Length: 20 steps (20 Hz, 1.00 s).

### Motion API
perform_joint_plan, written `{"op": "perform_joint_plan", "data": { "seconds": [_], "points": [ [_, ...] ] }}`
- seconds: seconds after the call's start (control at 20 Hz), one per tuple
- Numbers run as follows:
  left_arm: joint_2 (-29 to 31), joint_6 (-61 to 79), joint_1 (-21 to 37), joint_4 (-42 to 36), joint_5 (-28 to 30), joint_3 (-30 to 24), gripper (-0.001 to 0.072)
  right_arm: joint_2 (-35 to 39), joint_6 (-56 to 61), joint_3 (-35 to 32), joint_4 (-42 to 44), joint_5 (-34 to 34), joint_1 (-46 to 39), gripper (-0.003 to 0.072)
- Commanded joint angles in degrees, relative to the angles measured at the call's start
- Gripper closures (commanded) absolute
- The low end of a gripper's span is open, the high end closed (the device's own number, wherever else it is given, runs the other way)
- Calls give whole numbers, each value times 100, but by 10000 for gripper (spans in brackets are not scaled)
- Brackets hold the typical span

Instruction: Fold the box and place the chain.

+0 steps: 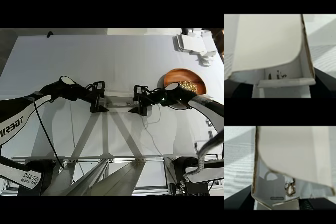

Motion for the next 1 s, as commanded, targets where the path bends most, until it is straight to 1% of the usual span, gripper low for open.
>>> {"op": "perform_joint_plan", "data": {
  "seconds": [0.0, 0.15, 0.35, 0.4, 0.45, 0.5, 0.95],
  "points": [
    [-11, -31, -26, 22, 96, 4, 2, 2, 0, 2, -2, 7, 2, 221],
    [0, -205, -125, 166, 280, 4, 2, 2, 0, 2, -2, 9, 2, 221],
    [0, -282, -166, 219, 278, 4, 3, 2, 0, 2, -2, 9, 2, 221],
    [0, -280, -166, 210, 273, 4, 42, 2, 0, 2, -2, 7, 2, 221],
    [0, -280, -160, 210, 251, 4, 186, 2, 0, 2, -2, 9, 2, 221],
    [0, -280, -160, 210, 251, 4, 280, 2, 0, 2, -2, 9, 2, 221],
    [0, -280, -162, 210, 254, 4, 286, 2, 0, 2, -2, 9, 2, 221]
  ]
}}
